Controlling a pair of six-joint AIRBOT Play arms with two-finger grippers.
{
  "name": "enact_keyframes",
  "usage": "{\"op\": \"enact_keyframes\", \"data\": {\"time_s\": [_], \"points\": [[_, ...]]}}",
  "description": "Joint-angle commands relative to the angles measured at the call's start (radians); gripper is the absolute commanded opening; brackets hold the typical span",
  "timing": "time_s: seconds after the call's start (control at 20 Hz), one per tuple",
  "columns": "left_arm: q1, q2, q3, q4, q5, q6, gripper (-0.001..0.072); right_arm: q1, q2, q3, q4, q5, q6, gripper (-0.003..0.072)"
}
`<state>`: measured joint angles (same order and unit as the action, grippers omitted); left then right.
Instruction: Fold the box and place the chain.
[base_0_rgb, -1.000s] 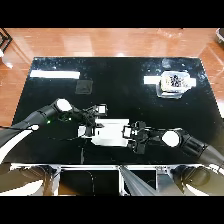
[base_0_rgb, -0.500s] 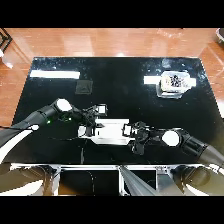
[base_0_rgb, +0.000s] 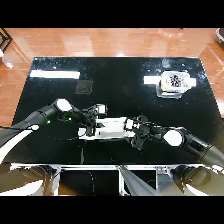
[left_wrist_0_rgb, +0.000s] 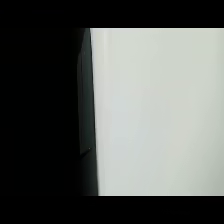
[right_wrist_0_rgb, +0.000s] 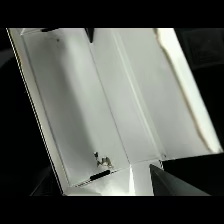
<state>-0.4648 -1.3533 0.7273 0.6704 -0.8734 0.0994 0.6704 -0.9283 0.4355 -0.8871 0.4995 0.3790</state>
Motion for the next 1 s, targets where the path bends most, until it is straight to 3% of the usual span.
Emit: {"op": "enact_keyframes", "data": {"time_s": [0.0, 0.75, 0.95], "points": [[0.000, 0.000, 0.001, 0.002, -0.002, 0.002, 0.0017, -0.017, 0.014, 0.002, -0.007, -0.010, 0.011, 0.0700], [0.000, 0.000, 0.001, 0.002, -0.002, 0.002, 0.0016, -0.023, -0.009, 0.035, -0.045, 0.005, -0.055, 0.0699], [0.000, 0.000, 0.001, 0.002, -0.002, 0.002, 0.0017, -0.074, -0.078, 0.098, 0.122, 0.108, -0.260, 0.0700]]}}
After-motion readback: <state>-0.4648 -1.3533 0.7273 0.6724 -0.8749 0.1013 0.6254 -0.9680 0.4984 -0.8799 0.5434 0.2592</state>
